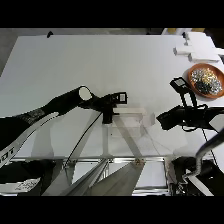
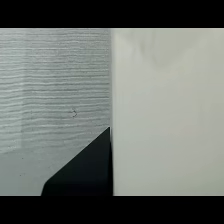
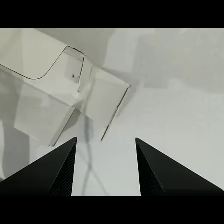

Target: Fold the box and place the chain.

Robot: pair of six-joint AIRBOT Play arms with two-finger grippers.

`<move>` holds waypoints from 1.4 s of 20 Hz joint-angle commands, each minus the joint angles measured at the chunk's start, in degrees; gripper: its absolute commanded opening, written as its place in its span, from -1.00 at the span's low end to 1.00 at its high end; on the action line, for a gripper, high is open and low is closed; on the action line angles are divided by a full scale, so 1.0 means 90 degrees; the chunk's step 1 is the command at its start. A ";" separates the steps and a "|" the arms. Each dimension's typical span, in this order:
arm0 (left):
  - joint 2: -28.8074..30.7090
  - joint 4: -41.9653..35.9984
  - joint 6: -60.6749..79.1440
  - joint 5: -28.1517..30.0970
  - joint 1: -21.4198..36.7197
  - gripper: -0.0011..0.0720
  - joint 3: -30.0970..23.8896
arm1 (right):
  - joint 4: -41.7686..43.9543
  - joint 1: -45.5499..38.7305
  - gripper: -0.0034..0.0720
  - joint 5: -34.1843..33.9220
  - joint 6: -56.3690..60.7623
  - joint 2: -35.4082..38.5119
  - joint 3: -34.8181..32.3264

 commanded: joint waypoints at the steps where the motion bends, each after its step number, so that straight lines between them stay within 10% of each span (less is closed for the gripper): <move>1: -0.0034 0.0109 -0.0039 0.0063 0.0000 -0.97 0.0000 | -0.0012 0.0005 0.18 0.0000 -0.0002 0.0002 0.0005; 28: 0.0027 0.0396 -0.0299 0.0083 0.0000 -0.97 0.0000 | -0.0041 0.0005 0.18 0.0000 -0.0005 0.0002 0.0005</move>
